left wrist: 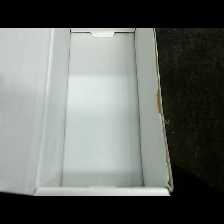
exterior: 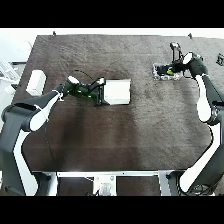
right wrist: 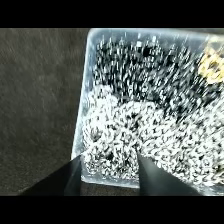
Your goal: Fold the box and place the chain.
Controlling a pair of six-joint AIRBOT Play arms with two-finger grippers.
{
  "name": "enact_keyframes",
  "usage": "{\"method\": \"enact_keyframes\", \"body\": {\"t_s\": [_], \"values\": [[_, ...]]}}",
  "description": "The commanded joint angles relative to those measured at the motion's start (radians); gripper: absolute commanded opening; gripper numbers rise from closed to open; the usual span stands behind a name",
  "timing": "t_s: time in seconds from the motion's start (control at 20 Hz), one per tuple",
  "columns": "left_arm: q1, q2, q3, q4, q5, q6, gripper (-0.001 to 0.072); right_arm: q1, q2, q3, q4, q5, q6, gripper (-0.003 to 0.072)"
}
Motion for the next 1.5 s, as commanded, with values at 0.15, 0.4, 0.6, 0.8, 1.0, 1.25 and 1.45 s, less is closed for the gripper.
{"method": "enact_keyframes", "body": {"t_s": [0.15, 0.4, 0.6, 0.8, 1.0, 1.25, 1.45], "values": [[0.000, 0.000, 0.000, 0.000, 0.000, 0.000, 0.0358, 0.006, -0.017, 0.009, 0.003, 0.008, -0.001, 0.0145], [0.000, 0.000, 0.000, 0.000, 0.000, 0.000, 0.0358, 0.020, -0.002, 0.038, 0.001, 0.042, 0.007, 0.0013], [0.000, 0.000, 0.000, 0.000, 0.000, 0.000, 0.0358, 0.021, 0.061, 0.039, -0.003, 0.047, 0.007, 0.0012], [0.000, 0.000, 0.000, 0.000, 0.000, 0.000, 0.0358, 0.022, 0.134, 0.039, -0.077, 0.047, 0.050, 0.0012], [0.000, 0.000, 0.000, 0.000, 0.000, 0.000, 0.0359, 0.037, 0.232, 0.039, -0.085, 0.047, 0.055, 0.0011], [0.000, 0.000, 0.000, 0.000, 0.000, 0.000, 0.0358, 0.113, 0.414, 0.039, -0.125, 0.025, 0.055, 0.0011], [0.000, 0.000, 0.000, 0.000, 0.000, 0.000, 0.0358, 0.217, 0.591, 0.039, -0.196, -0.057, 0.055, 0.0011]]}}
